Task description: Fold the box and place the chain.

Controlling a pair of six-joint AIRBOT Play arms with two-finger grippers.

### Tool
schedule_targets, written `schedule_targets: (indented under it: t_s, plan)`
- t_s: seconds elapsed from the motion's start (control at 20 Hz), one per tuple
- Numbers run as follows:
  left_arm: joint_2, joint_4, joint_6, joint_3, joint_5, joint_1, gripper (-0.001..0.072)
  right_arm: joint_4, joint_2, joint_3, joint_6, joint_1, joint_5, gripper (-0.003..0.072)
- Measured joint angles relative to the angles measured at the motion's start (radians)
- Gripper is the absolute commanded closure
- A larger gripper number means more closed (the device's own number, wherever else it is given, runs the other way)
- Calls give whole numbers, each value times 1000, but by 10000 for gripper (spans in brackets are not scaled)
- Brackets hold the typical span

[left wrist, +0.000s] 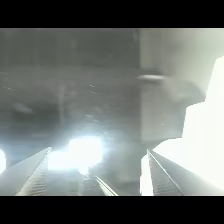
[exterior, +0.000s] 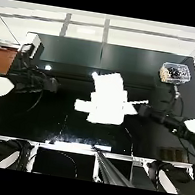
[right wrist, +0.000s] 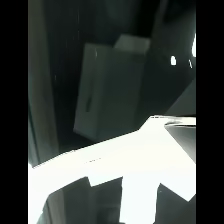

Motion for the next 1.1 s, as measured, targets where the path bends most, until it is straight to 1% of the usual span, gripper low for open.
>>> schedule_targets:
  t_s: [0.1,0.25,0.3,0.45,0.65,0.8,1.0,1.1]
  plan:
    - [-83,-122,66,0,14,4,5,8,11,-15,-5,105,-93,639]
    - [-215,-402,296,0,-2,37,5,12,18,-25,-2,203,-174,639]
    - [-259,-489,378,0,4,52,5,14,19,-27,2,220,-189,639]
    - [-361,-675,617,4,2,78,6,14,21,-29,5,249,-217,639]
    - [-477,-885,963,14,-76,82,6,14,22,-30,14,261,-229,639]
    - [-568,-983,1135,50,-146,74,6,14,22,-30,21,264,-230,639]
    - [-678,-1030,1276,114,-254,55,10,14,22,-30,24,265,-219,639]
    - [-725,-1041,1320,148,-325,48,25,14,22,-30,28,265,-216,639]
